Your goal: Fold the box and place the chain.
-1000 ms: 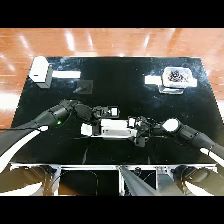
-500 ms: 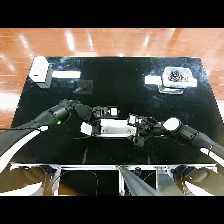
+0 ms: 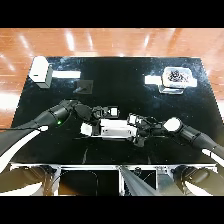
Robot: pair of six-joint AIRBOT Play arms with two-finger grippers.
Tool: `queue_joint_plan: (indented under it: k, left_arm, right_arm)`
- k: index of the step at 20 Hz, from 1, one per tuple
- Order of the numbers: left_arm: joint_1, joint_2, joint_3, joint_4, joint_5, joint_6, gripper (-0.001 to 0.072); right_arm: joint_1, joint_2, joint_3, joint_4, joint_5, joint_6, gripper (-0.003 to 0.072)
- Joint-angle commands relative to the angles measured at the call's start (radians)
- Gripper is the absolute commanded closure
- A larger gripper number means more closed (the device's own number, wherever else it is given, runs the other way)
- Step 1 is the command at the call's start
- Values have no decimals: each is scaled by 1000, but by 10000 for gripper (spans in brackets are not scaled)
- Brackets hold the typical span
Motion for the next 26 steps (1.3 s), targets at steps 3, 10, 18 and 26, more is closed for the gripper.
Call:
queue_joint_plan:
  k: [3,10,18,26]
  left_arm:
    - [0,0,0,0,-1,-12,687]
    - [0,0,0,0,-2,-15,686]
    - [0,0,0,0,-1,-15,686]
    - [0,0,0,-1,-1,-30,686]
  right_arm:
    - [0,10,0,-37,9,56,-34]
    - [3,8,0,35,-17,49,-33]
    - [2,8,0,35,16,50,-33]
    - [3,0,0,-24,-27,48,139]
